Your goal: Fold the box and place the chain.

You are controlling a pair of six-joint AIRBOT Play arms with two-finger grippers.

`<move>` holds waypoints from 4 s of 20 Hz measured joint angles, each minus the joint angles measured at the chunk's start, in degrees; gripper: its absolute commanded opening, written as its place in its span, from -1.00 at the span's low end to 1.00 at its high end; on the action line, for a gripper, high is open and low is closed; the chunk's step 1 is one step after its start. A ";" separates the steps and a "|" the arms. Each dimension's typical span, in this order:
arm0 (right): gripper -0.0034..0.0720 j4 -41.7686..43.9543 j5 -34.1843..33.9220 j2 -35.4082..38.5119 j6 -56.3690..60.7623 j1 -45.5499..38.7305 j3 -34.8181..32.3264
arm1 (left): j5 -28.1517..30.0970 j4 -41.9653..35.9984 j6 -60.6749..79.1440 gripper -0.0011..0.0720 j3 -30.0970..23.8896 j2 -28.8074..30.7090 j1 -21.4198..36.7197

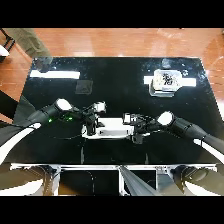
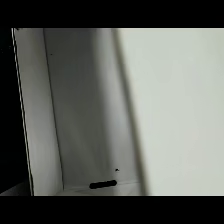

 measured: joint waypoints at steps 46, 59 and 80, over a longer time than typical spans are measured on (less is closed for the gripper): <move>-0.12 -0.92 -1.31 -0.04 -0.15 0.04 0.00 | -0.07 0.00 0.00 -0.92 0.00 0.00 0.00; -0.13 -0.90 -1.42 -0.04 0.87 0.04 0.00 | -1.36 0.02 -0.11 0.60 0.00 0.48 0.00; -0.13 -0.68 -2.99 -0.04 2.62 0.04 0.00 | -19.76 10.49 -25.11 -0.94 -0.17 19.37 7.26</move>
